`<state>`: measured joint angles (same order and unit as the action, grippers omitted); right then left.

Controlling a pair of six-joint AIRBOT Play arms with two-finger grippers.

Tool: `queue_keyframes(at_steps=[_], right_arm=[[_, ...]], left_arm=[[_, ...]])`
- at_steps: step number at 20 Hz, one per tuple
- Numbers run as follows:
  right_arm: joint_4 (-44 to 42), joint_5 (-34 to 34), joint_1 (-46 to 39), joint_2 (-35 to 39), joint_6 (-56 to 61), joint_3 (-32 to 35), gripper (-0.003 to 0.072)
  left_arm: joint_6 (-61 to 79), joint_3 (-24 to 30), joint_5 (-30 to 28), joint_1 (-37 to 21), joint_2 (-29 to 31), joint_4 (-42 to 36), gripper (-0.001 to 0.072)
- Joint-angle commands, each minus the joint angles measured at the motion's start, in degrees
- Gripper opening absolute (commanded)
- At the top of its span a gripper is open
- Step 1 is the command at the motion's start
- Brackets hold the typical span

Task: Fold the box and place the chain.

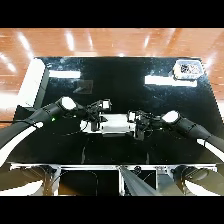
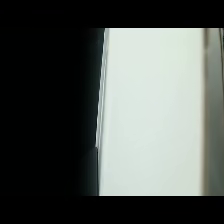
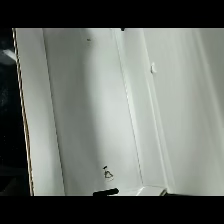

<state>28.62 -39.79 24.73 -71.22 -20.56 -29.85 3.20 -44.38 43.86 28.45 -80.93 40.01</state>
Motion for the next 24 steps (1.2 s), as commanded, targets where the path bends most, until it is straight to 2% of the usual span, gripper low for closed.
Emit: queue_keyframes(at_steps=[1, 10, 24], right_arm=[[-0.02, -0.11, 0.02, -0.02, 0.00, -0.07, 0.0703], [-0.04, -5.44, -0.46, 0.00, 3.30, -0.46, 0.0706], [-2.27, -2.10, -2.64, 0.00, 4.74, -0.48, 0.0710]], left_arm=[[0.00, 0.02, -0.09, -0.04, -0.04, 0.02, 0.0018], [0.00, 0.02, -0.04, -0.04, -0.04, 0.02, 0.0018], [-0.02, 0.02, -0.04, -0.02, -0.04, 0.02, 0.0018]])
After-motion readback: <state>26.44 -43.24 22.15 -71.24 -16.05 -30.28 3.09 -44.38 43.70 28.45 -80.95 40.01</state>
